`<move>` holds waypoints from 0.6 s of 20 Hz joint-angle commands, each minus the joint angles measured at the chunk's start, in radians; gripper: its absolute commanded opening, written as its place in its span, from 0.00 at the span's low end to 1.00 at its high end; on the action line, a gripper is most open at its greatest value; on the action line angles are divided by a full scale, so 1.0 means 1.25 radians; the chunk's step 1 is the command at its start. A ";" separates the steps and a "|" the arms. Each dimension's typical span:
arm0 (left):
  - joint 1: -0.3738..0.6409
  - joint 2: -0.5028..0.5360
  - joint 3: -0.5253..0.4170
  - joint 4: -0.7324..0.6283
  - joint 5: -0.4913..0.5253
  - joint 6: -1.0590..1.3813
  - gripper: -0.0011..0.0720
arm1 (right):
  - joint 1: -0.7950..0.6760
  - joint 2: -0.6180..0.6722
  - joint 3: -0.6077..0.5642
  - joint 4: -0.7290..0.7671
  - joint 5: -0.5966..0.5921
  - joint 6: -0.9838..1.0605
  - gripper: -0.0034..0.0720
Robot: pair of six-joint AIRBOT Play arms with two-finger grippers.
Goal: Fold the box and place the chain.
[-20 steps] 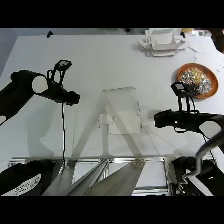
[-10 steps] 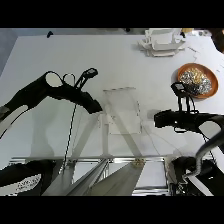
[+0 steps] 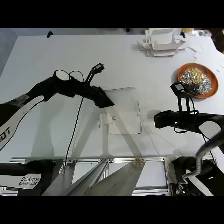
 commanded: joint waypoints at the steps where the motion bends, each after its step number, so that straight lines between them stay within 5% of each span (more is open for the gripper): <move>1: -0.007 -0.089 0.105 0.008 -0.111 -0.002 0.89 | 0.001 0.001 0.000 0.002 0.004 0.000 0.07; 6: -0.031 -0.122 0.110 0.006 -0.185 0.064 0.87 | 0.001 0.001 0.000 0.002 0.008 0.000 0.07; 8: -0.045 -0.127 0.110 0.004 -0.183 0.092 0.79 | 0.001 0.001 0.000 0.002 0.008 0.000 0.07; 12: -0.058 -0.128 0.110 0.009 -0.150 0.100 0.21 | 0.001 0.001 0.000 0.002 0.008 0.000 0.07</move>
